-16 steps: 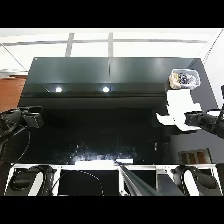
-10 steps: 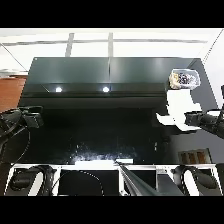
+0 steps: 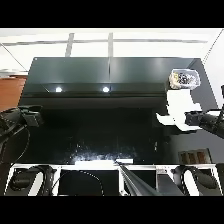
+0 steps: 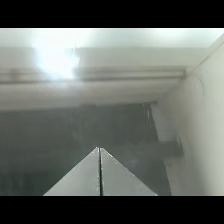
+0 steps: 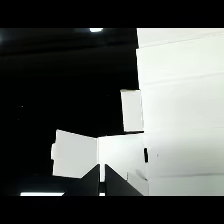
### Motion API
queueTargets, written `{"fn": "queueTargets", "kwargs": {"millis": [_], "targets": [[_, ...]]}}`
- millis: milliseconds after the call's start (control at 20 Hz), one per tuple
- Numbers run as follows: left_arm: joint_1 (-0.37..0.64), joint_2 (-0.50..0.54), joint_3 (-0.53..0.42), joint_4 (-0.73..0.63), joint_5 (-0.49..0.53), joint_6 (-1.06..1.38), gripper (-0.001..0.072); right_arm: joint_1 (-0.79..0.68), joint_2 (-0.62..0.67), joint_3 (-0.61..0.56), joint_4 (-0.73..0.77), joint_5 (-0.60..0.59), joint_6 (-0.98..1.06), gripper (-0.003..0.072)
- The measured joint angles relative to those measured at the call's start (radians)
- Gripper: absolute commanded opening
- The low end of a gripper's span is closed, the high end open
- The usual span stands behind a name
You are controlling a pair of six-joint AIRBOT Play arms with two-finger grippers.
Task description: Fold the box and place the chain.
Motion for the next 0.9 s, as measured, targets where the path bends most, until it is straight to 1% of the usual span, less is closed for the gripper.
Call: {"fn": "queueTargets", "kwargs": {"millis": [100,200,250,300,350,400,450,550,600,700,800,900], "targets": [[0.0,-0.006,-0.006,-0.014,0.105,-0.004,0.0028,0.0,-0.001,0.0,0.026,-0.116,-0.005,0.0041],[0.0,-0.01,-0.008,-0.057,0.21,-0.012,0.0028,0.0,-0.001,0.0,0.109,-0.237,-0.006,0.0041],[0.0,-0.011,-0.009,-0.074,0.256,-0.016,0.0028,0.0,-0.001,0.0,0.154,-0.294,-0.007,0.0062],[0.0,-0.013,-0.01,-0.089,0.305,-0.016,0.0031,0.0,-0.001,0.0,0.188,-0.344,-0.008,0.0448],[0.0,-0.015,-0.01,-0.1,0.355,-0.019,0.0159,0.0,-0.002,0.0,0.214,-0.389,-0.007,0.0715],[0.0,-0.023,-0.011,-0.114,0.401,-0.019,0.059,0.0,-0.002,0.0,0.235,-0.43,-0.008,0.0715],[-0.002,-0.033,-0.012,-0.129,0.432,-0.019,0.0718,0.0,-0.002,0.0,0.243,-0.456,-0.009,0.0713],[-0.006,-0.071,-0.011,-0.151,0.46,-0.022,0.0718,-0.012,-0.017,0.003,0.22,-0.493,-0.004,0.0712],[-0.011,-0.098,-0.007,-0.159,0.441,-0.016,0.0718,-0.035,-0.043,0.015,0.175,-0.5,0.027,0.0711],[-0.029,-0.163,0.006,-0.167,0.369,0.004,0.0718,-0.124,-0.137,0.07,0.044,-0.492,0.13,0.0711],[-0.053,-0.241,0.022,-0.172,0.288,0.016,0.071,-0.262,-0.286,0.176,-0.066,-0.433,0.214,0.0711],[-0.066,-0.317,0.038,-0.175,0.229,0.018,0.071,-0.401,-0.446,0.303,-0.148,-0.323,0.258,0.0711]]}}
